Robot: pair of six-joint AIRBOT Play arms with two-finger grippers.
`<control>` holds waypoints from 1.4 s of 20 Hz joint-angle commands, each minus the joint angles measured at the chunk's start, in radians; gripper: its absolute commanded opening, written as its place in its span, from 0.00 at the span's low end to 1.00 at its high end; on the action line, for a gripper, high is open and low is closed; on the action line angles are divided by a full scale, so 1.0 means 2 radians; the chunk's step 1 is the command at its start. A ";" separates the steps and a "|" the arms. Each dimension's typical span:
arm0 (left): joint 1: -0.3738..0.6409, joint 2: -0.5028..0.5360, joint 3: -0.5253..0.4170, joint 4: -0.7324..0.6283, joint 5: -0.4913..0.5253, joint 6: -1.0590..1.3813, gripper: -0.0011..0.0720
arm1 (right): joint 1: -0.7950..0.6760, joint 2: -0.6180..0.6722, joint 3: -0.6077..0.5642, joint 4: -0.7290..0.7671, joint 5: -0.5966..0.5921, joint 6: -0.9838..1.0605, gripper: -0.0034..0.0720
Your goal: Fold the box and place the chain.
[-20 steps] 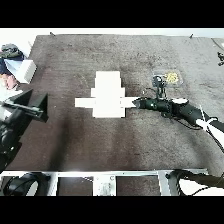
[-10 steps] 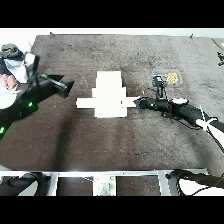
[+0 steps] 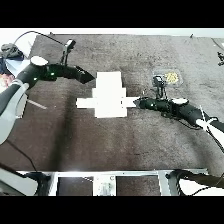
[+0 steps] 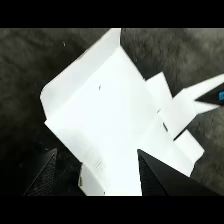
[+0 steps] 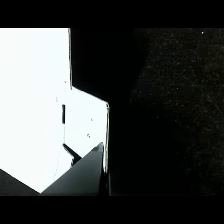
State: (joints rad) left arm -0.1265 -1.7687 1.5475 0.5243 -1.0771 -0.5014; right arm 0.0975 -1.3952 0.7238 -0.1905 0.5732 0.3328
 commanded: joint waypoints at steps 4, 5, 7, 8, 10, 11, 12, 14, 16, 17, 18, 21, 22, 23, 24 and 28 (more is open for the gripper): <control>0.000 -0.139 0.158 0.050 -0.126 -0.115 0.78 | 0.000 0.000 0.000 -0.001 0.003 0.000 0.07; 0.000 -0.148 0.163 0.049 -0.127 -0.117 0.78 | 0.000 0.000 0.000 -0.003 0.003 0.000 0.07; 0.000 -0.161 0.164 0.039 -0.136 -0.116 0.78 | 0.000 0.000 0.000 -0.004 0.003 0.000 0.07; -0.001 -0.166 0.164 0.032 -0.138 -0.115 0.78 | 0.000 0.000 0.000 -0.004 0.003 0.000 0.07; -0.002 -0.178 0.164 0.001 -0.157 -0.105 0.78 | 0.000 0.000 0.000 -0.004 0.003 0.000 0.07; -0.002 -0.185 0.164 -0.025 -0.173 -0.098 0.78 | 0.000 0.000 0.000 -0.004 0.003 0.000 0.07; -0.002 -0.191 0.164 -0.043 -0.183 -0.098 0.76 | 0.000 0.000 0.000 -0.004 0.003 0.000 0.07; -0.002 -0.199 0.164 -0.046 -0.196 -0.095 0.74 | 0.000 0.000 0.000 -0.004 0.003 0.000 0.07; -0.002 -0.204 0.164 -0.046 -0.205 -0.095 0.74 | 0.000 0.000 0.000 -0.004 0.003 0.000 0.07; -0.002 -0.204 0.164 -0.046 -0.207 -0.095 0.74 | 0.000 0.000 0.000 -0.004 0.002 0.000 0.07; -0.002 -0.204 0.164 -0.045 -0.205 -0.094 0.74 | 0.000 0.000 0.000 -0.004 0.002 0.000 0.07; -0.003 -0.204 0.164 -0.043 -0.204 -0.093 0.66 | 0.000 0.000 0.000 -0.004 0.003 0.000 0.07; -0.007 -0.204 0.164 -0.040 -0.203 -0.089 0.66 | 0.000 0.000 0.000 -0.004 0.003 0.000 0.07; -0.010 -0.204 0.164 -0.035 -0.199 -0.089 0.66 | 0.000 0.000 0.000 -0.004 0.003 0.000 0.07; -0.014 -0.204 0.164 -0.029 -0.194 -0.088 0.66 | 0.000 0.000 0.000 -0.004 0.003 0.000 0.07; -0.023 -0.204 0.164 -0.021 -0.187 -0.076 0.52 | 0.000 0.000 0.000 -0.004 0.003 0.000 0.07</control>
